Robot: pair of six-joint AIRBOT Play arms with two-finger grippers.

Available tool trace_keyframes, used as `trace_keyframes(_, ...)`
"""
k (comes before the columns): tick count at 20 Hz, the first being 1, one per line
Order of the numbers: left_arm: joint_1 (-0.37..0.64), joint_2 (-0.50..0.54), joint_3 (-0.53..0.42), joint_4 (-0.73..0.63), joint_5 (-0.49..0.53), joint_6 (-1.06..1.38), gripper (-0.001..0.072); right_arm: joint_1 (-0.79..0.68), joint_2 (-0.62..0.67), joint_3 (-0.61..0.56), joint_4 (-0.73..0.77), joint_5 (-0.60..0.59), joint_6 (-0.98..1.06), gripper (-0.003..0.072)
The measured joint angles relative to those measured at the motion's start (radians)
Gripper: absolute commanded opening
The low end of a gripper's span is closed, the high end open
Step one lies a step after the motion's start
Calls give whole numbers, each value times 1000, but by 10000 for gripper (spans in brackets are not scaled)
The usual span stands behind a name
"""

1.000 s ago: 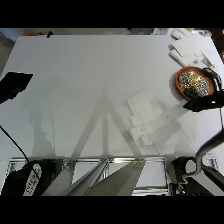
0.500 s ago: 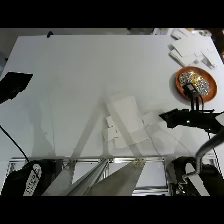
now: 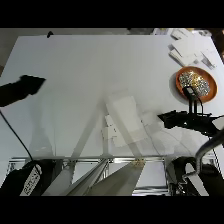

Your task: Fold the box and place the chain.

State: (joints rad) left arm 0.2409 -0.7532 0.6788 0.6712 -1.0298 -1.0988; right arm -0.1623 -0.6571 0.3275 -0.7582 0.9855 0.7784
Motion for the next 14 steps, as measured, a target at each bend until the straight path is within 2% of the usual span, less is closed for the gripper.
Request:
trace_keyframes(3, -196, -163, 0, -54, -16, 84, 601, 0, 0, -1, 42, -4, -32, 17)
trace_keyframes(4, -276, -222, 0, -89, 13, 119, 599, 0, 0, -1, 57, -5, -45, 17)
trace_keyframes(6, -430, -330, 0, -154, 109, 187, 496, 0, 0, -1, 87, -5, -68, 17)
trace_keyframes(9, -615, -457, 0, -241, 260, 277, 502, 0, 0, -1, 116, 0, -88, 17)
trace_keyframes(10, -653, -484, 1, -262, 293, 303, 531, 0, 0, -1, 122, 5, -92, 17)
trace_keyframes(11, -681, -505, 2, -282, 322, 326, 597, 0, 0, -1, 126, 7, -96, 17)
trace_keyframes(14, -687, -540, 5, -317, 345, 369, 605, 0, 0, -1, 132, 12, -102, 17)
